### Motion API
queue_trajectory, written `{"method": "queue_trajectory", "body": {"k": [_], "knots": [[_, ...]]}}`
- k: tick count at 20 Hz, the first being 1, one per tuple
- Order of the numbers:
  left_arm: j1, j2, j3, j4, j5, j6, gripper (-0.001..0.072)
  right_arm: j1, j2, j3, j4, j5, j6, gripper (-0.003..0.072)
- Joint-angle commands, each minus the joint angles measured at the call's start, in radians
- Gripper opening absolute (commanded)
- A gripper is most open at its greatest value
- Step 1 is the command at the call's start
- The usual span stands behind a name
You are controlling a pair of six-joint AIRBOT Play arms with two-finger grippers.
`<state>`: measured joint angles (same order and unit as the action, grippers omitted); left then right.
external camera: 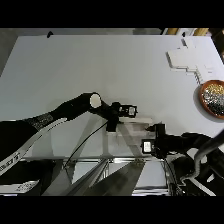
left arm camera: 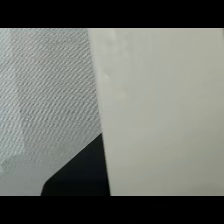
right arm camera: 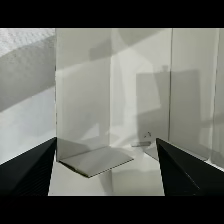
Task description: Fold the box and place the chain.
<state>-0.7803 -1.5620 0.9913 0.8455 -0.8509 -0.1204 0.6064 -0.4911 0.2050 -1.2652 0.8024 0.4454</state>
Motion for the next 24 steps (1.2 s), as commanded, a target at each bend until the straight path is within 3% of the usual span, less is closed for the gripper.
{"method": "queue_trajectory", "body": {"k": [1, 5, 8, 15, 20, 24], "knots": [[0.000, 0.001, 0.000, 0.000, 0.000, 0.000, 0.0012, -0.098, -0.033, 0.007, 0.014, -0.002, -0.003, 0.0691], [0.000, 0.001, 0.000, 0.000, 0.000, 0.000, 0.0012, -0.182, -0.029, 0.042, 0.084, 0.010, -0.011, 0.0692], [0.000, 0.001, 0.000, 0.000, 0.000, 0.000, 0.0012, -0.210, -0.029, 0.049, 0.165, 0.019, -0.140, 0.0694], [0.000, 0.001, 0.000, 0.000, 0.000, 0.000, 0.0012, -0.209, -0.019, 0.049, 0.174, 0.040, -0.185, 0.0693], [0.000, 0.001, 0.000, 0.000, 0.001, 0.000, 0.0012, -0.209, 0.131, 0.048, 0.140, 0.128, -0.183, 0.0692], [0.000, 0.001, 0.000, 0.000, 0.000, 0.000, 0.0012, -0.205, 0.171, 0.043, 0.141, 0.217, -0.180, 0.0692]]}}
